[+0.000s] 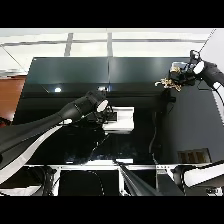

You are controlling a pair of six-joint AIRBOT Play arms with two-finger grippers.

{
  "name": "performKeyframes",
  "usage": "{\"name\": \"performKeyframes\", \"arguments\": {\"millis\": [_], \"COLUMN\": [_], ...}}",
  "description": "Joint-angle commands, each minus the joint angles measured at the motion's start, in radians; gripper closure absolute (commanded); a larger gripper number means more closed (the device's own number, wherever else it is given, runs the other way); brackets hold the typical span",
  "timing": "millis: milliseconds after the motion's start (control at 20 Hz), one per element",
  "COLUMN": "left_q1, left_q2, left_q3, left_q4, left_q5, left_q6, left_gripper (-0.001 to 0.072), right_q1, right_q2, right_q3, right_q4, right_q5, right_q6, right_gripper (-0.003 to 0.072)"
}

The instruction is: Fold the box and place the chain.

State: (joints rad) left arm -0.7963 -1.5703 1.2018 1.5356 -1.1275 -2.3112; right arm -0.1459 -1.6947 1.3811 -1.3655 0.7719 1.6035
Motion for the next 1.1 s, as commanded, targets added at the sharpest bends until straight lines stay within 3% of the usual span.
{"name": "performKeyframes", "arguments": {"millis": [0,250,450,700,1050], "left_q1": [0.001,0.001,0.001,0.001,0.001], "left_q2": [0.0,0.0,0.0,0.0,0.0], "left_q3": [0.001,0.001,0.001,0.001,0.001], "left_q4": [0.0,0.0,0.0,0.0,0.0], "left_q5": [0.0,0.001,0.0,0.0,-0.003], "left_q6": [0.0,0.0,0.0,0.0,0.0], "left_gripper": [0.0682,0.0682,0.0682,0.0681,0.0682], "right_q1": [0.0,0.001,0.001,0.047,0.176], "right_q2": [0.122,0.417,0.571,0.629,0.634], "right_q3": [0.001,0.04,0.176,0.334,0.356], "right_q4": [0.004,0.039,0.178,0.308,0.493], "right_q5": [0.092,0.219,0.349,0.415,0.557], "right_q6": [-0.093,-0.166,-0.263,-0.286,-0.323], "right_gripper": [0.0674,0.0674,0.0675,0.0675,0.0674]}}
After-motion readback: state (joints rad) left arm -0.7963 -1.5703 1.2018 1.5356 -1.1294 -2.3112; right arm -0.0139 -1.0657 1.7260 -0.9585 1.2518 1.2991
